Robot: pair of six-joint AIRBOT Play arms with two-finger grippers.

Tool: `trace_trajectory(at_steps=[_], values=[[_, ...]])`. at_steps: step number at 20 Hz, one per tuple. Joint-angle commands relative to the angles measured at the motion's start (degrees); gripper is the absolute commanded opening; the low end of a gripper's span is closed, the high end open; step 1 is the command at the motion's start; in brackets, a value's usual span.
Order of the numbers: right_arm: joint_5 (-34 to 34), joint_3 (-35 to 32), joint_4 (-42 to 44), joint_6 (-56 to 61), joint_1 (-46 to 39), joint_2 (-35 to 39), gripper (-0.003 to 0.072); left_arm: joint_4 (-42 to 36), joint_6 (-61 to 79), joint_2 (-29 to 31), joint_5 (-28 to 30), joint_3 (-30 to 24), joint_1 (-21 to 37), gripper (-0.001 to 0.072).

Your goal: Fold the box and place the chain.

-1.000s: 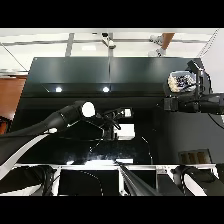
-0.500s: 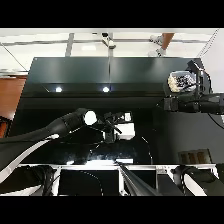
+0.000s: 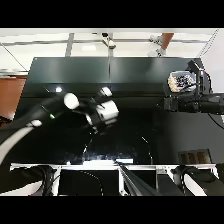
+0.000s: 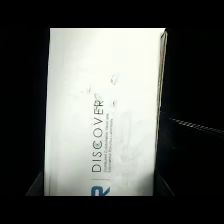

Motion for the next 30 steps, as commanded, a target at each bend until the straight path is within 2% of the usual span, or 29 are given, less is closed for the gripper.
trace_trajectory(at_steps=[1, 4, 7, 10, 12, 17, 18, 19, 20, 22, 26, 28, 29, 30], values=[[-0.07, 0.02, 0.42, 0.17, -0.02, 0.07, 0.0012, 2.40, -4.04, -0.17, -2.73, 5.79, 18.73, 0.0346], [-0.04, 0.02, 0.63, 0.15, 0.13, 0.04, 0.0012, 2.36, -11.39, -6.16, -2.16, 15.58, 33.59, 0.0347], [0.00, 0.02, 0.81, 0.20, 0.13, 0.04, 0.0012, 2.38, -13.62, -15.85, -5.55, 27.65, 42.34, 0.0347], [-0.04, 0.02, 2.93, 0.20, 0.13, 0.07, 0.0012, 2.56, -15.39, -25.27, -7.37, 39.95, 45.90, 0.0348], [-0.02, 0.02, 3.78, 0.20, 0.13, 0.07, 0.0012, 2.56, -15.43, -30.51, -7.13, 46.27, 46.45, 0.0348], [0.11, 0.02, 4.42, 0.22, 0.13, 0.07, 0.0012, 2.47, -16.46, -40.24, -8.87, 56.15, 46.40, 0.0348], [0.09, 0.02, 4.39, 0.22, 0.13, 0.07, 0.0012, 2.34, -16.44, -41.00, -9.01, 56.54, 46.38, 0.0349], [0.00, 0.02, 4.39, 0.22, 0.13, 0.04, 0.0012, 2.38, -16.46, -41.40, -8.74, 56.54, 46.31, 0.0432], [-0.09, 0.02, 4.39, 0.22, 0.13, 0.07, 0.0012, 2.45, -16.55, -41.62, -8.79, 56.54, 46.21, 0.0720], [-0.04, 0.02, 4.42, 0.22, 0.13, 0.07, 0.0012, 3.78, -18.84, -41.59, -11.34, 58.07, 45.81, 0.0710], [-0.07, 0.02, 4.59, 0.20, 0.13, 0.07, 0.0012, 5.75, -26.84, -40.13, -26.75, 69.99, 45.66, 0.0710], [-0.26, 0.07, 4.59, -0.33, 0.11, 0.07, 0.0012, 6.78, -33.57, -35.04, -31.30, 68.50, 45.68, 0.0706], [-0.24, 0.13, 4.59, -1.64, 0.09, 0.11, 0.0012, 9.14, -40.76, -32.04, -34.40, 66.53, 45.68, 0.0668], [-0.13, 0.44, 4.20, -2.60, 0.09, 0.11, 0.0012, 10.84, -48.19, -29.49, -38.51, 64.78, 45.68, 0.0475]])
